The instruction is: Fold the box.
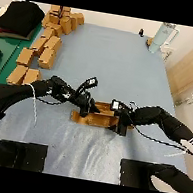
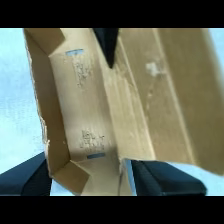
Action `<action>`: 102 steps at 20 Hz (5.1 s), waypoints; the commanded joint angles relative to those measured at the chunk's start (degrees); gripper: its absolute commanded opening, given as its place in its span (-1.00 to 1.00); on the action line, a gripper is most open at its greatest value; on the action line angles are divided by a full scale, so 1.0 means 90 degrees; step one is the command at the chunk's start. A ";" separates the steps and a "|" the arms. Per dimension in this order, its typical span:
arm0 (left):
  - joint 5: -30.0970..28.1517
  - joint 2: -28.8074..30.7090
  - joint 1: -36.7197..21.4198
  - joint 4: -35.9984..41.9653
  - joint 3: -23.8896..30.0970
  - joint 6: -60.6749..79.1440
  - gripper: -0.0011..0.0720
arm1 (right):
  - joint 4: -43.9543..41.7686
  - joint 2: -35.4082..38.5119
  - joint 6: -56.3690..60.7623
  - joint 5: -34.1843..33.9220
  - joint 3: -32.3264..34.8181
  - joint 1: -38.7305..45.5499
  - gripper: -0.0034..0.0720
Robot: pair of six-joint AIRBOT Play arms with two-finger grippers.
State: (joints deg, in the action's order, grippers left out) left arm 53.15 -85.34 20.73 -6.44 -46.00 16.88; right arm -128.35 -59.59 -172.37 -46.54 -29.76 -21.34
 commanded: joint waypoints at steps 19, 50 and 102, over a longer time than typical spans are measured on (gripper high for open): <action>-0.0002 -0.0002 0.0000 0.0000 -0.0002 0.0000 -0.94 | 0.0177 -0.0253 0.0000 0.0168 -0.0002 -0.0063 1.00; -0.0002 -0.0002 0.0000 0.0000 -0.0002 0.0000 -0.94 | 0.0384 -0.0250 0.0053 0.0153 -0.0002 -0.0248 0.55; -0.0228 0.1224 -0.0646 -0.1647 -0.0015 -0.2793 0.05 | 0.0369 -0.0359 0.0051 0.0165 -0.0005 -0.0250 0.41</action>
State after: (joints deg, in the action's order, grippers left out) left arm 51.11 -76.42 15.84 -15.35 -46.06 -0.62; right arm -124.49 -62.87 -171.94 -45.15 -29.74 -23.57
